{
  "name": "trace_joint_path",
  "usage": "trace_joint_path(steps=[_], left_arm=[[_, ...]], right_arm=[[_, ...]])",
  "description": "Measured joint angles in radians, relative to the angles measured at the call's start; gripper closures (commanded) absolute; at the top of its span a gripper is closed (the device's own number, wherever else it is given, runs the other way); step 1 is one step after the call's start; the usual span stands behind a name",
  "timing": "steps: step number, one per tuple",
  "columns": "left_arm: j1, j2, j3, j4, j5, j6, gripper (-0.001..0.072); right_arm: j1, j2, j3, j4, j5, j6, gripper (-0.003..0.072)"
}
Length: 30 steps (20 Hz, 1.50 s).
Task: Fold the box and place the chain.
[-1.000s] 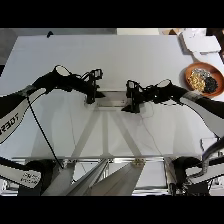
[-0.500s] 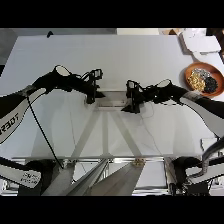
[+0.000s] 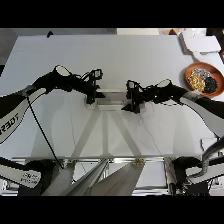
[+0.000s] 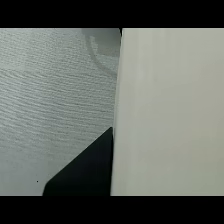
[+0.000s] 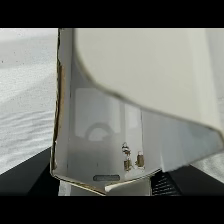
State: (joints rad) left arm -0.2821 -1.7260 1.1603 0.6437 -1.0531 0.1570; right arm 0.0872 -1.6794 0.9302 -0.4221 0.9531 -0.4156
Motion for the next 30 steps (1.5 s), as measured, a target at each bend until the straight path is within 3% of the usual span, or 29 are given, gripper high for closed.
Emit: trace_joint_path(steps=[18,19,22,23,30], left_arm=[[0.000,0.000,0.000,0.000,0.002,0.000,0.0694],[0.000,0.000,0.000,0.000,0.002,0.000,0.0655],[0.001,-0.002,-0.001,0.019,0.014,-0.003,0.0446],[0.000,-0.001,0.000,0.007,0.014,-0.003,0.0417],[0.026,0.027,0.000,0.010,0.000,-0.002,0.0417]], right_arm=[[0.000,0.000,0.000,-0.004,0.001,-0.002,0.0249],[0.000,0.000,0.000,-0.004,0.001,-0.002,0.0249],[0.000,0.000,0.000,-0.008,0.006,-0.002,0.0249],[0.000,0.000,0.000,-0.008,0.006,-0.003,0.0249],[0.000,0.000,0.000,-0.005,0.002,-0.001,0.0249]])
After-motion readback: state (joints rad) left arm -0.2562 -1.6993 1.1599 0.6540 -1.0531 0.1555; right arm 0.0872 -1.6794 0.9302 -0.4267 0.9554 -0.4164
